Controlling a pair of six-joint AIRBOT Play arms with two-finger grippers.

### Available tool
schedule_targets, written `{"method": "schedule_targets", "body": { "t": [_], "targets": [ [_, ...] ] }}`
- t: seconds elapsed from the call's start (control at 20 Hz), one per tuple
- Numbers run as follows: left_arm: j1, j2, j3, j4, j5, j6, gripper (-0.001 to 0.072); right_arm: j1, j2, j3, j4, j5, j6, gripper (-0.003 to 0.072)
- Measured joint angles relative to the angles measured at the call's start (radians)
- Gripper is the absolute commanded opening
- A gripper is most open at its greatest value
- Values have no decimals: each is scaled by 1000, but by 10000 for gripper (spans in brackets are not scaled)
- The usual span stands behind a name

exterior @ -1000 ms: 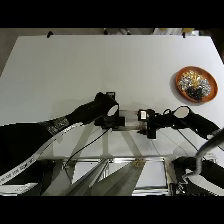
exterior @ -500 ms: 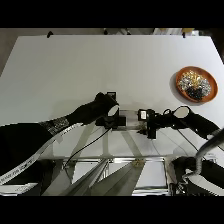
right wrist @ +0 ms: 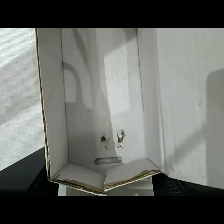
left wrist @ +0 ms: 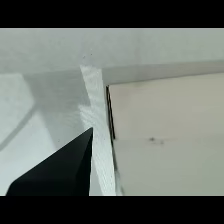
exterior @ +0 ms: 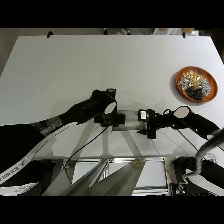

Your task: Fold the box and place the chain.

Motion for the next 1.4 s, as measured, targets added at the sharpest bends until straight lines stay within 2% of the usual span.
{"method": "schedule_targets", "body": {
  "t": [0.25,0.4,0.5,0.7,0.85,1.0,1.1,1.25,1.4],
  "targets": [
    [46,99,0,-36,-25,123,291,0,0,0,0,0,0,395],
    [77,184,0,-50,-90,242,312,0,0,0,0,0,1,395],
    [95,245,0,-55,-148,352,644,0,0,0,0,0,1,395],
    [115,351,-12,-58,-244,698,640,0,0,0,0,0,1,395],
    [116,400,-80,-76,-243,1019,635,0,0,0,0,0,1,395],
    [137,417,-203,-128,-130,1316,634,0,0,0,0,0,1,395],
    [176,423,-301,-200,15,1524,634,0,0,0,0,0,1,395],
    [253,423,-436,-378,246,1804,633,0,0,0,0,0,1,395],
    [314,387,-503,-539,352,2050,650,0,0,0,0,0,1,395]
  ]
}}
